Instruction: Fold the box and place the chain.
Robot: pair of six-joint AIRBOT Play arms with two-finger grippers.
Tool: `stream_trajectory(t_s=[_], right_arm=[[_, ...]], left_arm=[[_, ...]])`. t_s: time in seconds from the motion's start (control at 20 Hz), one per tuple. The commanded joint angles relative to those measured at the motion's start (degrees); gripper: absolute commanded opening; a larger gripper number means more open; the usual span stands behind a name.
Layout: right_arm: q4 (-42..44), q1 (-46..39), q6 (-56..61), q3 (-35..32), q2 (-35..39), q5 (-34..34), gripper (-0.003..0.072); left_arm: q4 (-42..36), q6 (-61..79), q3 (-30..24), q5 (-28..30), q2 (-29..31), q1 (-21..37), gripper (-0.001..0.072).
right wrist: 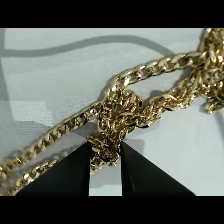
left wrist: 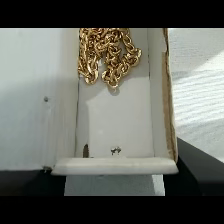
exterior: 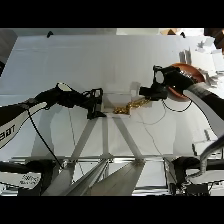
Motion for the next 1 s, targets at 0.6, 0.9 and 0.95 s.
stream_trajectory(t_s=[0.6, 0.9, 0.95], right_arm=[[-0.28, 12.44, -19.45, 0.13, 22.8, 6.99, 0.0009], [23.19, 14.58, -36.26, 2.38, 22.95, 0.79, 0.0009], [26.12, 14.58, -38.64, 2.47, 22.95, -1.6, 0.0009]], left_arm=[[0.0, 0.0, 0.02, 0.02, 0.04, 0.04, 0.0393], [0.0, 0.0, 0.02, 0.02, 0.04, 0.04, 0.0393], [0.0, 0.0, 0.02, 0.0, 0.04, 0.04, 0.0393]])
